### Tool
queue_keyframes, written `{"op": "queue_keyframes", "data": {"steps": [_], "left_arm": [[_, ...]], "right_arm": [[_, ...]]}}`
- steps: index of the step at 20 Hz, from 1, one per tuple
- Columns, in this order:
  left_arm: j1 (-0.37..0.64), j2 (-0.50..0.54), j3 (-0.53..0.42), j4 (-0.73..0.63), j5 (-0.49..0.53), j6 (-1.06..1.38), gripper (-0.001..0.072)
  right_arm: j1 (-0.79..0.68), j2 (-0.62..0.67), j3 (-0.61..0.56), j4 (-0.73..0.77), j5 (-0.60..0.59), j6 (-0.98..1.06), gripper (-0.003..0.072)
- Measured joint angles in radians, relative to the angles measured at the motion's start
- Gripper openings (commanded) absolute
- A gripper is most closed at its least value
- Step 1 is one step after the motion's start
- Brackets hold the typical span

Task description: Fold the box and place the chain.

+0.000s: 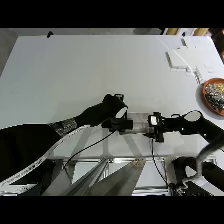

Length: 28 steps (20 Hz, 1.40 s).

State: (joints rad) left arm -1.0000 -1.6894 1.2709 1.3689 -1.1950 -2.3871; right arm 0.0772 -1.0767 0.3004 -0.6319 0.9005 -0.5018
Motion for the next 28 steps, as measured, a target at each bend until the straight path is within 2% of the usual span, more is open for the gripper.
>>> {"op": "queue_keyframes", "data": {"steps": [2,4,5,7,17,22,23,24,28], "left_arm": [[-0.003,-0.002,0.002,0.006,-0.004,-0.022,0.0000],[-0.005,-0.003,0.002,0.013,-0.006,-0.036,0.0000],[-0.006,-0.003,0.002,0.016,-0.006,-0.042,0.0019],[-0.009,-0.004,0.002,0.021,-0.002,-0.048,0.0148],[-0.013,0.032,0.002,0.039,0.012,-0.066,0.0151],[-0.028,0.035,0.002,0.066,0.027,-0.089,0.0116],[-0.030,0.033,0.002,0.070,0.030,-0.098,0.0042],[-0.034,0.031,0.002,0.079,0.027,-0.106,0.0003],[-0.045,0.025,0.004,0.096,0.027,-0.127,0.0001]], "right_arm": [[0.000,0.000,0.000,0.002,0.006,0.001,0.0408],[0.000,0.000,0.000,0.001,0.006,0.001,0.0408],[0.000,0.000,0.000,0.001,0.005,0.001,0.0408],[0.001,0.000,0.000,-0.001,0.002,-0.003,0.0408],[0.000,0.000,0.000,-0.001,-0.002,-0.001,0.0408],[0.000,0.000,0.000,-0.001,0.000,-0.001,0.0408],[0.000,0.000,0.000,-0.001,0.000,-0.001,0.0408],[0.000,0.000,0.000,0.000,0.001,0.000,0.0408],[0.000,0.000,0.000,0.000,0.002,0.002,0.0408]]}}
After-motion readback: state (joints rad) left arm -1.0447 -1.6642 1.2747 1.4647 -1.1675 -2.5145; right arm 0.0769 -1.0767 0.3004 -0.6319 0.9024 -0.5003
